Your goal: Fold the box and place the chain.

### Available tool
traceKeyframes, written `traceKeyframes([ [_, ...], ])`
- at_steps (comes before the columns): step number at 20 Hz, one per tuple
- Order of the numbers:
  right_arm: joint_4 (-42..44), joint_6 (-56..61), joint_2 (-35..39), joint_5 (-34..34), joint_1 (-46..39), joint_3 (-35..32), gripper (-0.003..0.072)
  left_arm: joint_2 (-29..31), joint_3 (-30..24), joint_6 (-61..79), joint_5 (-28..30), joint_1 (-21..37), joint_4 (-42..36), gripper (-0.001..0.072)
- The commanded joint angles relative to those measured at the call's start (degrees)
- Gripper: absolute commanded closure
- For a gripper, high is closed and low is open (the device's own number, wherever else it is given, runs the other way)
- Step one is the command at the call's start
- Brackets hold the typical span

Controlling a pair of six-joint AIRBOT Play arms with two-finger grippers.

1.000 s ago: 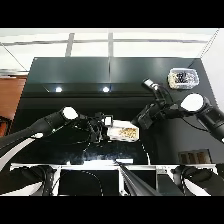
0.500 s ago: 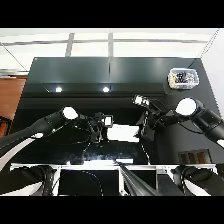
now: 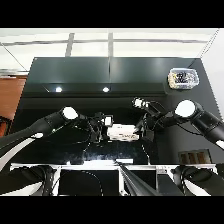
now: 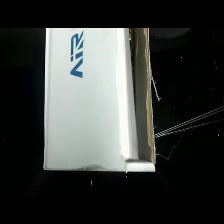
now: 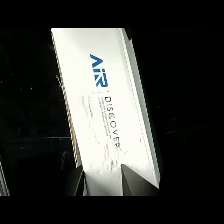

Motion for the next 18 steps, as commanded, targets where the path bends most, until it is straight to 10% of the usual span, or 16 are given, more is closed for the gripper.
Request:
traceKeyframes([
  [1,0.3,-0.3,0.0,0.1,0.0,0.0,0.0445,0.0,0.0,0.1,0.0,0.0,0.0,0.0243],
  [18,0.3,-0.2,0.0,0.5,0.0,-2.1,0.0415,0.0,0.0,0.1,0.0,0.0,0.0,0.0243],
])
